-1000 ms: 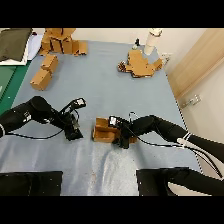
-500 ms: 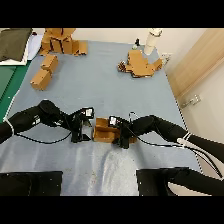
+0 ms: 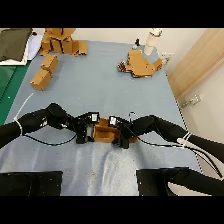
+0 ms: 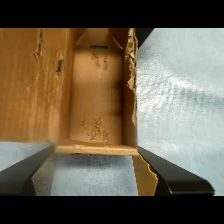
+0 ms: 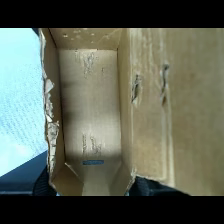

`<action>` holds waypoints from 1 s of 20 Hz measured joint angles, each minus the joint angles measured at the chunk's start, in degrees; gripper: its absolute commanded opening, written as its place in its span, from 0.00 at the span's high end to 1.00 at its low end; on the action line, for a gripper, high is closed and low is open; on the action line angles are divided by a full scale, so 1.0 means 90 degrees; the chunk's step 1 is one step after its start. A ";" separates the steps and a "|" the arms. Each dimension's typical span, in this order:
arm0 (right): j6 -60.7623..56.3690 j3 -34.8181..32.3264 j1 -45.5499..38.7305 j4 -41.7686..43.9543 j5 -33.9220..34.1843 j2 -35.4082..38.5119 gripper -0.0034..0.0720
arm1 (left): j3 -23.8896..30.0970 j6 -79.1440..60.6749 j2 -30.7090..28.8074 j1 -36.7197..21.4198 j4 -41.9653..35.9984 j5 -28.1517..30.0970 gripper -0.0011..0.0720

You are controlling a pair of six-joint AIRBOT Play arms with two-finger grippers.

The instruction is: Fold the box.

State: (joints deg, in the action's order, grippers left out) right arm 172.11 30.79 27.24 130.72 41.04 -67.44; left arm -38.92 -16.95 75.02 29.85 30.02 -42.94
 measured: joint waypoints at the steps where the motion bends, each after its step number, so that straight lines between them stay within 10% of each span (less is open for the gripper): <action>1: 0.0002 0.0000 0.0000 0.0000 0.0000 0.0000 0.29 | 0.0000 -0.0002 0.0010 0.0029 -0.0027 0.0032 0.02; 17: 0.0005 0.0000 0.0000 -0.0002 0.0000 0.0000 0.29 | 0.0000 -0.0022 0.0102 0.0219 -0.0236 -0.0053 0.03; 20: 0.0005 0.0000 0.0000 -0.0002 0.0000 0.0000 0.29 | -0.0002 -0.0022 0.0126 0.0219 -0.0245 -0.0061 0.20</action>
